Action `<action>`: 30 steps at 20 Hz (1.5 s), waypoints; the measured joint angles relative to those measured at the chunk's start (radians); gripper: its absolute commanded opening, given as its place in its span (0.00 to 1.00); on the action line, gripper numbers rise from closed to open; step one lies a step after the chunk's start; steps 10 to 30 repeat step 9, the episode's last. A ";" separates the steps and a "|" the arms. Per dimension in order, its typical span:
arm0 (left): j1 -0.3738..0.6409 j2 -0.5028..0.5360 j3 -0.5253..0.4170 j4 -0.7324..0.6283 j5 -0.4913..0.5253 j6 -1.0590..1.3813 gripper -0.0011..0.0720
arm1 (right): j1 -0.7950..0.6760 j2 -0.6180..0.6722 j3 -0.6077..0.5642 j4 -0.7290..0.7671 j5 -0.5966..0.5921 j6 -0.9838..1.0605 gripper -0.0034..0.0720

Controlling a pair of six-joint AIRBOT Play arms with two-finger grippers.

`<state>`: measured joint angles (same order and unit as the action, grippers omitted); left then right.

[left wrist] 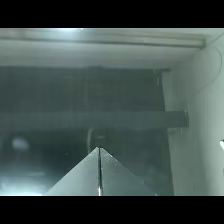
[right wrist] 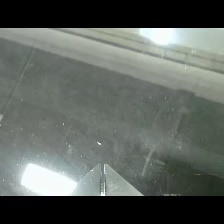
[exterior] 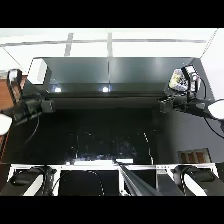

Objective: Fold the box and place the chain.

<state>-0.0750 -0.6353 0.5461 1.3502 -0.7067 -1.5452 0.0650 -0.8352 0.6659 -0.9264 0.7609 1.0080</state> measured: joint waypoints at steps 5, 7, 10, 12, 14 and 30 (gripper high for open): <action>-0.015 0.090 -0.083 -0.001 0.016 -0.007 0.05 | 0.000 -0.001 -0.003 -0.006 0.006 -0.002 0.08; -0.017 0.101 -0.092 -0.005 0.009 -0.008 0.05 | 0.000 -0.001 -0.003 -0.008 0.008 -0.002 0.08; -0.018 0.107 -0.097 -0.006 -0.008 -0.011 0.05 | 0.000 -0.001 -0.003 -0.009 0.008 -0.002 0.08; -0.018 0.107 -0.097 -0.006 -0.008 -0.011 0.05 | 0.000 -0.001 -0.003 -0.009 0.008 -0.002 0.08; -0.018 0.107 -0.097 -0.006 -0.008 -0.011 0.05 | 0.000 -0.001 -0.003 -0.009 0.008 -0.002 0.08; -0.018 0.107 -0.097 -0.006 -0.008 -0.011 0.05 | 0.000 -0.001 -0.003 -0.009 0.008 -0.002 0.08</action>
